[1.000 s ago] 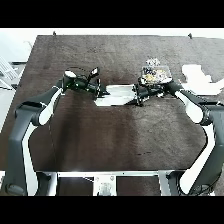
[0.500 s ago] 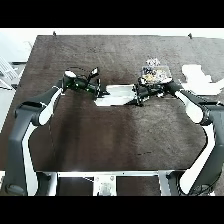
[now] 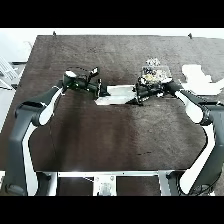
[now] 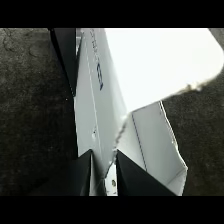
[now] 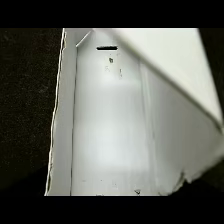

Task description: Fold the box and place the chain.

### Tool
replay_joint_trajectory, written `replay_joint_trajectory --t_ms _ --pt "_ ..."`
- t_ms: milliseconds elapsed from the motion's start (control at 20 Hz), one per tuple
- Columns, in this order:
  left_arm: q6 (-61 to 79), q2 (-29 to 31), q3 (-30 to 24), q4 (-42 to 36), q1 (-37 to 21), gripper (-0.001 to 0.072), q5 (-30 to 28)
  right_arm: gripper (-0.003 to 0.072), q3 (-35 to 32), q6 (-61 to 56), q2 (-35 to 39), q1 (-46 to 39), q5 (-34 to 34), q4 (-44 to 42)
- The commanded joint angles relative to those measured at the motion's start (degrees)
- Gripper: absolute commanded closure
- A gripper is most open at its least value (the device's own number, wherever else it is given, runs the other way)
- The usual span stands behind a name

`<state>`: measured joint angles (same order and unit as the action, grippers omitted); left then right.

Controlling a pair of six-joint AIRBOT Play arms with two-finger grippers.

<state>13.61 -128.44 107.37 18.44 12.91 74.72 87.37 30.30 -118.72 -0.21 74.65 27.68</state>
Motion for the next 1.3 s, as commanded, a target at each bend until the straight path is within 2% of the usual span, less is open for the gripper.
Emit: replay_joint_trajectory --t_ms 0,150,300,450,500,600,700,900,1100,1250 --pt "0.0 0.2 0.3 -0.9 -0.7 0.0506 1.8 0.0110 0.0 0.0 0.0 0.0 0.4 0.2" --pt "-0.3 0.3 0.3 -4.3 -2.0 0.0217 5.9 0.0110 0.0 0.0 0.0 0.0 0.3 0.2" --pt "-1.7 0.5 0.3 -10.0 -3.8 0.0217 10.0 0.0110 0.0 0.0 0.0 0.0 0.3 0.2" --pt "-1.6 2.2 0.5 -11.3 -5.9 0.0218 16.8 0.0110 0.0 0.0 0.0 0.0 0.3 0.2" --pt "-1.6 3.1 0.6 -11.3 -6.8 0.0236 19.1 0.0110 0.0 0.0 0.0 0.0 0.3 0.2" --pt "2.0 5.3 0.7 -11.0 -7.9 0.0689 24.7 0.0109 0.0 0.0 0.0 0.0 0.3 0.2" --pt "4.1 8.2 0.7 -10.3 -7.8 0.0691 26.6 0.0110 0.0 0.0 0.0 0.0 0.3 0.2" --pt "3.0 16.3 -0.1 -4.1 -5.0 0.0695 24.9 0.0110 0.0 0.0 0.0 0.0 0.3 0.2" --pt "3.5 24.6 -8.9 4.8 0.4 0.0695 14.2 0.0110 0.0 0.0 0.0 0.0 0.3 0.2" --pt "7.9 26.3 -16.9 3.9 5.2 0.0695 7.6 0.0110 0.0 0.0 0.0 0.0 0.3 0.2"
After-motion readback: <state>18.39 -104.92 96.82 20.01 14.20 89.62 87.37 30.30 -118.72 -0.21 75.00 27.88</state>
